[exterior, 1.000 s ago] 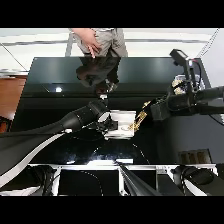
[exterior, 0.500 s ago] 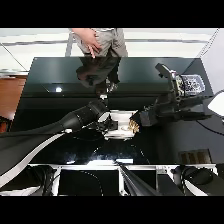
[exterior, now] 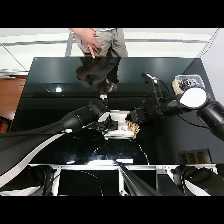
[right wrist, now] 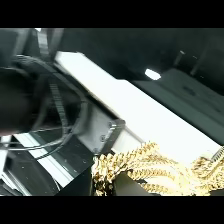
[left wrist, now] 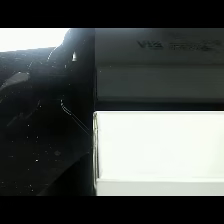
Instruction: Fold the box and place the chain.
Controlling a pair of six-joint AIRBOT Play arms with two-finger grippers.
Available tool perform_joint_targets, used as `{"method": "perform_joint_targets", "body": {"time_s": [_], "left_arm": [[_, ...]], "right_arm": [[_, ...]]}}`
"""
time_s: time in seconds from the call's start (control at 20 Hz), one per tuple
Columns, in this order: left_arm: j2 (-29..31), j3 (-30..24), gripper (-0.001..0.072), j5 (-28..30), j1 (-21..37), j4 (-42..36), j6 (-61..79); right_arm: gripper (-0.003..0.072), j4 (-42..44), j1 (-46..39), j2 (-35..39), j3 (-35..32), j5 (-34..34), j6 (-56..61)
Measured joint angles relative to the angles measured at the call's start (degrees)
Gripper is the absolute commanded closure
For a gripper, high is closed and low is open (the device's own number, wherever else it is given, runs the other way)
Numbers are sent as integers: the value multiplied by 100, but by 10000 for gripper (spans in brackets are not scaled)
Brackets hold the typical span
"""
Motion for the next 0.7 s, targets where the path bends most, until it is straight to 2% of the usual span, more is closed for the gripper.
{"method": "perform_joint_targets", "body": {"time_s": [0.05,0.25,0.45,0.5,0.55,0.7], "left_arm": [[0,0,677,0,0,0,0],[0,0,677,-2,0,0,0],[0,0,677,-2,0,0,0],[0,0,677,-4,0,0,0],[0,0,677,-2,0,0,0],[0,0,677,0,0,0,0]], "right_arm": [[272,-24,-2,-50,-4,2,-15],[246,-111,-286,-37,-11,221,-76],[246,-671,-1119,538,-306,468,-424],[156,-813,-1276,737,-597,363,-616],[-34,-887,-1375,903,-962,184,-874],[-34,-922,-1287,1154,-1961,-610,-2015]]}}
